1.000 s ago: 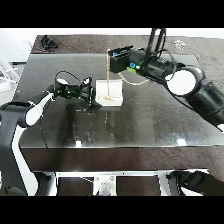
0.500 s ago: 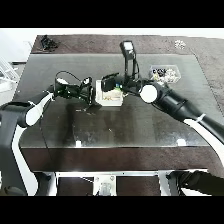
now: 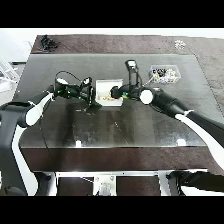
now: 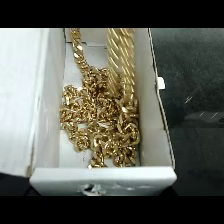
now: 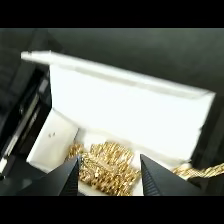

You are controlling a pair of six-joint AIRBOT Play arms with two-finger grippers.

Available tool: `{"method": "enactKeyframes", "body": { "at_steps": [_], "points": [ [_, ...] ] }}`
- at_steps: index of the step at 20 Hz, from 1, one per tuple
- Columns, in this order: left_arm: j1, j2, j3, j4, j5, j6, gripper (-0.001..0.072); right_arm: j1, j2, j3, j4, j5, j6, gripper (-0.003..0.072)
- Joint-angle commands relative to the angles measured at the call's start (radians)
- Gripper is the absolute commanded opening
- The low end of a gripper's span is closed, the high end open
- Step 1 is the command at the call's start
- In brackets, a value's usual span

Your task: Fold the box and place the chain.

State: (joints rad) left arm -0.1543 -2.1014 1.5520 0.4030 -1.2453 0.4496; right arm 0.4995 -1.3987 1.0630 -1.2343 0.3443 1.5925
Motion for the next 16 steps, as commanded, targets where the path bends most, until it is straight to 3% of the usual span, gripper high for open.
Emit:
{"method": "enactKeyframes", "body": {
  "at_steps": [1,2,9,13,16],
  "points": [
    [0.001,0.0,0.0,0.0,0.0,0.0,0.0038,-0.062,0.104,-0.032,-0.076,-0.008,-0.002,0.0495],
    [0.001,0.0,0.0,0.0,0.0,0.0,0.0038,-0.087,0.124,-0.043,-0.074,-0.007,-0.001,0.0537],
    [0.001,0.0,0.0,0.0,0.0,0.0,0.0039,-0.018,0.092,-0.045,-0.046,-0.041,-0.011,0.0535],
    [0.001,0.0,0.0,0.0,0.0,0.0,0.0039,0.049,-0.017,-0.037,-0.062,-0.058,-0.231,0.0512],
    [0.001,0.0,0.0,0.0,0.0,0.0,0.0039,0.023,-0.077,0.068,-0.11,0.099,-0.405,0.049]
  ]
}}
